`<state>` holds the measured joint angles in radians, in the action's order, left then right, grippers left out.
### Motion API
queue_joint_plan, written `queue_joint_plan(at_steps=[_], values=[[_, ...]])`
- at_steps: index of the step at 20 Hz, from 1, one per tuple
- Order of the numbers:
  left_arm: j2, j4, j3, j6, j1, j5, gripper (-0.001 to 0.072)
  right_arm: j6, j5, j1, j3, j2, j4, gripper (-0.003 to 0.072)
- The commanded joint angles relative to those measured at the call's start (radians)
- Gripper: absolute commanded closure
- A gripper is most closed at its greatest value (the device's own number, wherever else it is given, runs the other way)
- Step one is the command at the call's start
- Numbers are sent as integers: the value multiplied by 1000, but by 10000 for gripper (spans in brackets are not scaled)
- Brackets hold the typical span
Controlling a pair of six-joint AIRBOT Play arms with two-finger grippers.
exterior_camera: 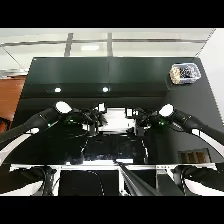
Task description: Fold the box and place the chain.
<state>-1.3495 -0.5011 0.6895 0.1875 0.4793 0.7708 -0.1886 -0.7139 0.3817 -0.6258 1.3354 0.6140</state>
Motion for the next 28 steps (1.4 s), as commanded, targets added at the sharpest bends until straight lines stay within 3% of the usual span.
queue_joint_plan(at_steps=[1,2,3,7,11,13,15,19,22,28], values=[[0,-12,0,-12,2,-3,383,0,0,1,0,0,0,489],[2,-19,3,-18,0,11,488,0,0,1,0,0,0,489],[10,-69,22,-55,-4,57,691,0,0,1,0,0,0,489],[114,-344,84,-430,-51,190,683,0,0,1,0,0,-1,489],[220,-528,80,-853,-201,286,683,0,0,1,0,0,0,489],[237,-462,50,-967,-303,304,683,0,0,1,0,0,0,489],[232,-333,-16,-1110,-427,260,683,0,0,1,0,0,0,489],[176,-91,-167,-1166,-612,277,682,0,0,1,0,0,0,489],[84,-60,-208,-1167,-612,311,684,0,0,1,0,0,0,489],[-53,28,-188,-1165,-437,253,684,0,0,1,0,0,0,489]])
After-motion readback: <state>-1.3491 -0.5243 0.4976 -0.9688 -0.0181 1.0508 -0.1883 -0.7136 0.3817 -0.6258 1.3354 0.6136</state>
